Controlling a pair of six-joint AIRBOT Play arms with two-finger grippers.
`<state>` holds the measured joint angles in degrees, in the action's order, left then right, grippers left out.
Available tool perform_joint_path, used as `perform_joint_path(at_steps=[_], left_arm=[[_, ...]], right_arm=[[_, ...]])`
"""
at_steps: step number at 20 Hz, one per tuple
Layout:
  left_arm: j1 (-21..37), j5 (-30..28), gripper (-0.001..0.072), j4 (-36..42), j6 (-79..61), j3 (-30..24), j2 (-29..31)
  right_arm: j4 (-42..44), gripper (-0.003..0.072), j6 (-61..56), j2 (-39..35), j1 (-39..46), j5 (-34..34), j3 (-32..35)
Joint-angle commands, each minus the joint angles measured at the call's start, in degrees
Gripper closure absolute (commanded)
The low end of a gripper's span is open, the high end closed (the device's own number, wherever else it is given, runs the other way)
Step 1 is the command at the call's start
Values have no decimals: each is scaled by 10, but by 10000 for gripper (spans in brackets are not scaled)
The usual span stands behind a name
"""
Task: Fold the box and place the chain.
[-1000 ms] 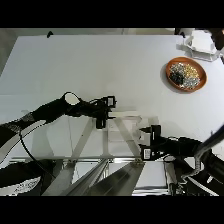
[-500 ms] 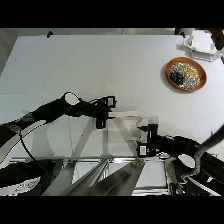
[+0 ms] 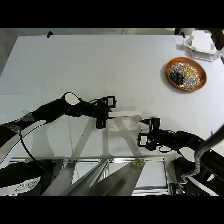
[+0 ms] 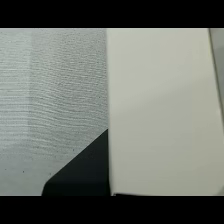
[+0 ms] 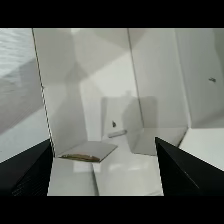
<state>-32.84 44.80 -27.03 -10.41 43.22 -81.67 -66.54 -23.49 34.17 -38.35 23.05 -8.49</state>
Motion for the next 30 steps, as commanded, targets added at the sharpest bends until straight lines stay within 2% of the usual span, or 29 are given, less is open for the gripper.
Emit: perform_joint_path(at_steps=[1,3,8,13,15,17,21,30], left_arm=[[0,0,697,0,-1,0,0],[0,0,697,0,-1,0,0],[0,0,697,0,-1,0,0],[0,0,697,0,-1,0,0],[0,0,697,0,-1,0,0],[0,0,697,0,-1,0,0],[0,0,697,0,-1,0,0],[0,0,697,0,-1,0,0]], right_arm=[[27,5,1,3,37,28,-22],[36,5,3,15,54,30,-37],[118,5,107,63,73,31,-44],[164,4,167,68,76,32,-44],[203,4,195,68,107,54,-44],[207,4,236,68,143,96,-47],[285,4,307,82,170,109,-49],[296,4,345,155,224,152,-94]])
